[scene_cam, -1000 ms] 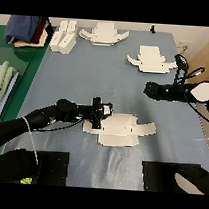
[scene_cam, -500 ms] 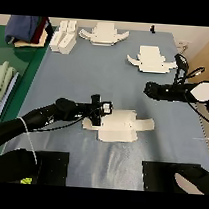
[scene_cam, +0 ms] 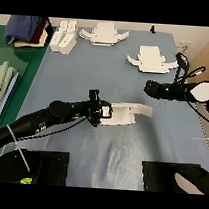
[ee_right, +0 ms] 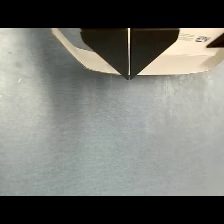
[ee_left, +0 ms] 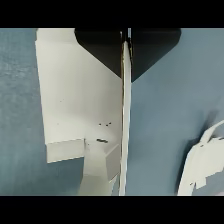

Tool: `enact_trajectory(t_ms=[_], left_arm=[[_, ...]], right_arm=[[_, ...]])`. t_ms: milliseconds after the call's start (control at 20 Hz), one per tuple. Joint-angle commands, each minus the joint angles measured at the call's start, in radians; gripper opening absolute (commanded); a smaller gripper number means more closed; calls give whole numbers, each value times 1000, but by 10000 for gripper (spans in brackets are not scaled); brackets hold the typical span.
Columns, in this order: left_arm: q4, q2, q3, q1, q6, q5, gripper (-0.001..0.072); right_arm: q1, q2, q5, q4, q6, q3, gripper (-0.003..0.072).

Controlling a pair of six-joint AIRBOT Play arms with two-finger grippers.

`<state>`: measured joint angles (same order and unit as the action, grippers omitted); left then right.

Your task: Fold the box.

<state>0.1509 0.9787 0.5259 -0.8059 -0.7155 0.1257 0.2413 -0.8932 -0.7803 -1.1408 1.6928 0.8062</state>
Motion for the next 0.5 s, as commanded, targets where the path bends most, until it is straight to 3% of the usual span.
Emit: enact_trajectory(t_ms=[0,250,450], left_arm=[[-8,53,-24,-29,-25,-20,9],[-66,152,-24,-29,-25,-19,11],[-66,145,-12,-26,-25,-29,12]], right_arm=[[3,1,4,-2,-11,0,7],[4,1,-1,0,-18,0,7],[4,1,-1,0,-27,0,7]])
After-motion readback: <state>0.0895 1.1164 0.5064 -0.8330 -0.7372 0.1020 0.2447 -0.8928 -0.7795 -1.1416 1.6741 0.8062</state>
